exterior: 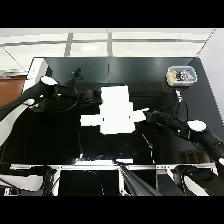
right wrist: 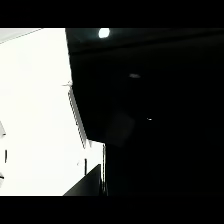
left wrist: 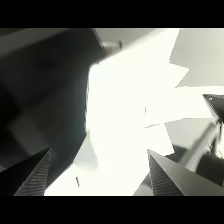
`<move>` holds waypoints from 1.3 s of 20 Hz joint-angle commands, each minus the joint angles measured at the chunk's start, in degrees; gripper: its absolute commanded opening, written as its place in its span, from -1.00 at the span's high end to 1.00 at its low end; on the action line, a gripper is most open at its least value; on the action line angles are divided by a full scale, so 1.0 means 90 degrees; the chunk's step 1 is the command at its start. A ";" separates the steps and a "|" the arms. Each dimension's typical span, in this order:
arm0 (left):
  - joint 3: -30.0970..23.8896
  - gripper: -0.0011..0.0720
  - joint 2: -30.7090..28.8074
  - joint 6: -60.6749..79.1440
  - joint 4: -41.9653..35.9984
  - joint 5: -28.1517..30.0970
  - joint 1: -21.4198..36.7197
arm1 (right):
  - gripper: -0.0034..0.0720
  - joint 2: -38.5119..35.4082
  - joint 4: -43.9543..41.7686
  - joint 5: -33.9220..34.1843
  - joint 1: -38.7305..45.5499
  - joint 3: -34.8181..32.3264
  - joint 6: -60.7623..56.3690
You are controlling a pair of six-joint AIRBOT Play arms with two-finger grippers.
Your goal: Fold the box and place the chain.
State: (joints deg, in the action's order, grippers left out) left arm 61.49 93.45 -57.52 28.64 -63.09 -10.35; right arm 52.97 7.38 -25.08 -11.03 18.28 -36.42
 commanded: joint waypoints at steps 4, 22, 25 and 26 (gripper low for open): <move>0.1491 -0.96 0.1494 0.0046 -0.0063 -0.1377 -0.0534 | 0.89 -0.0007 -0.0032 0.0078 -0.0087 -0.0012 0.0000; 0.3470 0.91 0.2492 0.0661 0.1246 -0.3541 -0.0629 | -0.61 -0.0007 0.0107 0.0100 -0.0073 0.0024 0.0024; 0.3531 0.91 0.2149 0.0510 0.1396 -0.3546 -0.0636 | -0.85 -0.0010 0.1885 -0.1120 0.0357 0.0617 0.0019; 0.3444 0.91 0.1938 0.0503 0.1447 -0.3546 -0.0641 | -0.85 -0.0010 0.2552 -0.1770 0.0576 0.0923 -0.0036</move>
